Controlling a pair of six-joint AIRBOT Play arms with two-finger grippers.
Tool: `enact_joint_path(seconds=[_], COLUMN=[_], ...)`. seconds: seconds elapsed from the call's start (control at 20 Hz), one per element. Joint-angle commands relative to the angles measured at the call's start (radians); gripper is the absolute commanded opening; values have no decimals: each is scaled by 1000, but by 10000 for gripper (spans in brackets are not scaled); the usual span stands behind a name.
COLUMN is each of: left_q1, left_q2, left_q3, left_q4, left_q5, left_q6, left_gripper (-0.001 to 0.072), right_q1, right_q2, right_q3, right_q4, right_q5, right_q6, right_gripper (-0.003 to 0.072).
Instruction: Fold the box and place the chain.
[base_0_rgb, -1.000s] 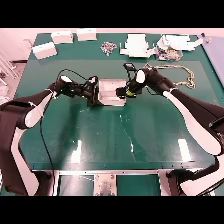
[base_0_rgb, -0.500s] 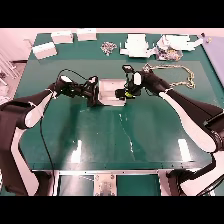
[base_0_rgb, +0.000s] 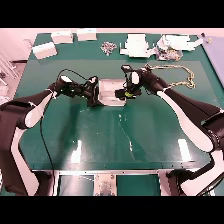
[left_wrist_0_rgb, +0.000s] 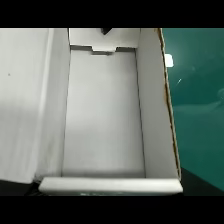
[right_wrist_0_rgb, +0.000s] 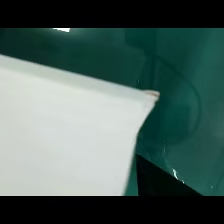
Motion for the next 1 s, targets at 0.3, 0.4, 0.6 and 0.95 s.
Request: enact_joint_path(seconds=[0.3, 0.4, 0.6, 0.95], left_q1=[1, 1, 1, 1], left_q2=[0, 0, 0, 0], left_q3=[0, 0, 0, 0], left_q4=[0, 0, 0, 0], left_q5=[1, 1, 1, 1], left_q6=[0, 0, 0, 0], left_gripper=[630, 630, 629, 630], right_q1=[2, 7, 11, 17], right_q2=[-69, -90, -102, -130], right_q3=[121, 148, 151, 167], right_q4=[-9, -12, -13, -16], right_q5=[118, 164, 165, 172], right_q6=[65, 65, 78, 88], right_gripper=[324, 324, 306, 171])
